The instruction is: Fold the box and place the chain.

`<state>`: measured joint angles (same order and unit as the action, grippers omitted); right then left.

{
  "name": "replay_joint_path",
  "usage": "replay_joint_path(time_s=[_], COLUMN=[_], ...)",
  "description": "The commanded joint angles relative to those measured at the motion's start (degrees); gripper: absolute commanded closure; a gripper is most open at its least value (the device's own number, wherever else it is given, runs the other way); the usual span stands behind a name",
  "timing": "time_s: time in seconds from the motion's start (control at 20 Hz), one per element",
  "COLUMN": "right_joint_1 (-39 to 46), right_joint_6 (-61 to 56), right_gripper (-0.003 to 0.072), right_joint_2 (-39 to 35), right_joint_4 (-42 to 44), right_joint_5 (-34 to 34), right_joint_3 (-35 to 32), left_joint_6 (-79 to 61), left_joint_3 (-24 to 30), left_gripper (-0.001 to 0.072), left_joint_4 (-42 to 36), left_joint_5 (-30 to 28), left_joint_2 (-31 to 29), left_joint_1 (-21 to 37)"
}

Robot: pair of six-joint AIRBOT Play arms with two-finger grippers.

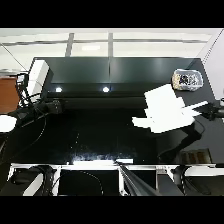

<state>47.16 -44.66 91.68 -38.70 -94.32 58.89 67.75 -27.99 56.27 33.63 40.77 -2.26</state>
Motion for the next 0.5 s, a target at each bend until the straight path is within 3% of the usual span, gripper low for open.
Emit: replay_joint_path(time_s=[0.0, 0.2, 0.45], right_joint_1=[-9.0, -21.3, -41.1], right_joint_6=[0.8, 1.3, 5.3], right_gripper=[0.0641, 0.0641, 0.0641], right_joint_2=[-4.7, -15.2, -30.4], right_joint_4=[5.2, 12.4, 24.8], right_joint_5=[7.7, 22.9, 41.2], right_joint_3=[-5.9, -17.8, -33.2], left_joint_6=[-0.1, 0.4, 5.1], left_joint_3=[0.0, 0.0, 0.0], left_gripper=[0.0003, 0.0003, 0.0003], left_joint_4=[0.0, -0.9, -11.1], left_joint_5=[1.6, 1.2, 0.5], left_joint_2=[0.0, 1.6, 8.6], left_joint_1=[-1.6, -9.7, -15.8])
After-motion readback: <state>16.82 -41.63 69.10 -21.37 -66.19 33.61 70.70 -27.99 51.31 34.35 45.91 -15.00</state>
